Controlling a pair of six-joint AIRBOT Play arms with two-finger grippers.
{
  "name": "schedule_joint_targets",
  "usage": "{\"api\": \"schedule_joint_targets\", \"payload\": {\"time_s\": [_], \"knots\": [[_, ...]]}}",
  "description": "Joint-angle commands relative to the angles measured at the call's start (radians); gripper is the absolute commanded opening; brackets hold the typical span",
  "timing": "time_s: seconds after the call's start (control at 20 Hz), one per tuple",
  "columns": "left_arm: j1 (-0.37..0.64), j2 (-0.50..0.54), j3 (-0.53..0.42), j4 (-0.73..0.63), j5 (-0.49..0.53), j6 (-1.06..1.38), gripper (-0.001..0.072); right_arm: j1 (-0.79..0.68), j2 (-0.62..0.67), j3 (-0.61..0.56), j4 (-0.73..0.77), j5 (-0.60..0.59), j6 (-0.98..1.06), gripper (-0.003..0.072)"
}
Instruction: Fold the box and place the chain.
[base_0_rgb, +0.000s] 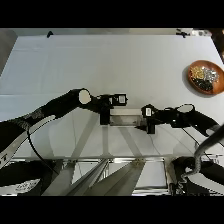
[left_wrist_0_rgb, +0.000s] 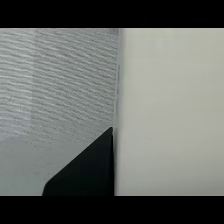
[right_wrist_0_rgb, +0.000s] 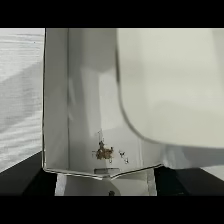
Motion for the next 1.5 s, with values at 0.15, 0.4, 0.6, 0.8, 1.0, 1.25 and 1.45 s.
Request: {"api": "schedule_joint_targets", "payload": {"time_s": [0.15,0.4,0.6,0.8,1.0,1.25,1.45], "knots": [[-0.001,0.0,0.0,-0.001,0.002,0.0,0.0017,0.001,-0.038,0.008,0.0,-0.003,-0.001,0.0603],[-0.001,0.0,0.0,-0.001,0.001,0.0,0.0017,0.001,-0.042,0.008,-0.001,-0.006,-0.002,0.0601],[-0.001,0.0,0.0,-0.001,0.001,0.0,0.0017,0.001,-0.042,0.008,-0.001,-0.031,-0.002,0.0555],[-0.001,0.0,0.0,-0.001,0.001,0.0,0.0017,0.001,-0.042,0.008,-0.009,-0.049,-0.001,0.0502],[-0.001,0.0,0.0,-0.001,0.002,0.0,0.0017,0.002,-0.042,0.008,-0.018,-0.06,-0.001,0.0458],[-0.001,0.0,0.0,-0.001,0.001,0.0,0.0017,0.002,-0.042,0.008,-0.068,-0.089,-0.001,0.0459],[-0.001,0.0,0.0,-0.001,0.001,0.0,0.0017,0.002,-0.041,0.008,-0.068,-0.089,0.0,0.046]]}}
